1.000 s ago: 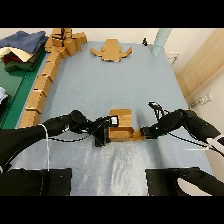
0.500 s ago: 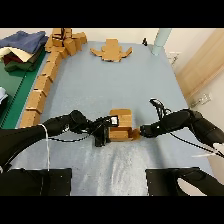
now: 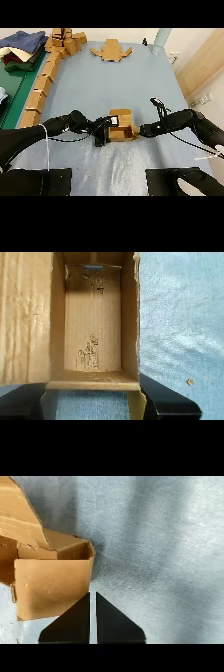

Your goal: Fold the box.

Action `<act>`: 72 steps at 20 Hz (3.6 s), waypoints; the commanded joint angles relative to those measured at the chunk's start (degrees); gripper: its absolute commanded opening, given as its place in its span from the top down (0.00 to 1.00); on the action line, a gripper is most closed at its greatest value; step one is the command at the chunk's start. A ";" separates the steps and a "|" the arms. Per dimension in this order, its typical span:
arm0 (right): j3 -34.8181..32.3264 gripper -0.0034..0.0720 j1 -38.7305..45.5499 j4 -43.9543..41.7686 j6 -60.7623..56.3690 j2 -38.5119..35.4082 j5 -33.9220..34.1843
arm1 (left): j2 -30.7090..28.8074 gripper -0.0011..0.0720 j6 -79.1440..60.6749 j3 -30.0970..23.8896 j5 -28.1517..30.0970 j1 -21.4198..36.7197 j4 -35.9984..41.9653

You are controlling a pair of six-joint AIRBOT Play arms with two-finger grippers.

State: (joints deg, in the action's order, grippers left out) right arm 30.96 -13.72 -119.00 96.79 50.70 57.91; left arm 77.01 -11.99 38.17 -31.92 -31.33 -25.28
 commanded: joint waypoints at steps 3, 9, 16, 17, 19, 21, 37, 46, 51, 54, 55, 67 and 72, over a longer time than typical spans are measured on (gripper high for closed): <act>0.04 0.49 0.02 -1.81 0.26 -0.02 -0.50 | -0.02 0.36 0.00 0.02 0.00 0.00 -0.02; 0.04 0.51 0.02 -5.33 0.28 0.02 -1.95 | -0.02 0.36 0.00 0.04 0.02 -0.02 -0.02; 0.04 0.38 0.02 -6.51 0.31 0.28 -2.01 | -0.02 0.36 0.00 0.04 0.02 -0.02 -0.02; 0.04 0.38 -0.15 -6.47 0.31 0.85 -1.99 | -0.02 0.36 0.00 0.04 0.02 0.00 -0.02; 0.17 0.34 -1.68 -6.38 0.31 2.69 -3.21 | -0.02 0.36 0.00 0.04 0.02 -0.02 -0.02; 1.86 0.34 -4.31 -5.11 0.15 4.50 -4.61 | -0.02 0.36 0.00 0.04 0.02 0.00 -0.02; 22.84 0.34 -30.36 31.69 -45.99 25.62 10.34 | -0.02 0.36 0.00 0.04 0.02 0.00 -0.02; 22.88 0.79 -30.34 33.55 -50.75 27.58 10.23 | -0.02 0.36 0.00 0.04 0.02 -0.02 -0.02; 22.88 0.95 -30.34 32.98 -50.71 27.56 9.92 | -0.02 0.36 0.00 0.04 0.02 -0.02 -0.02; 22.97 0.35 -30.36 31.15 -50.18 27.17 10.12 | -0.02 0.36 0.00 0.04 0.02 -0.02 -0.02; 23.04 0.35 -30.34 30.75 -50.21 26.75 10.12 | -0.02 0.36 0.00 0.04 0.02 -0.02 -0.02; 23.12 0.23 -30.21 30.99 -50.23 25.77 10.73 | -0.02 0.36 0.00 0.04 0.00 0.00 -0.02; 24.70 0.25 -30.23 30.08 -49.55 22.43 14.40 | -0.02 0.36 0.00 0.04 0.02 -0.02 -0.02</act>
State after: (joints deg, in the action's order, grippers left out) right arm 54.72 -43.92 -88.71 46.72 75.16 69.67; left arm 77.01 -11.99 38.17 -31.92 -31.31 -25.28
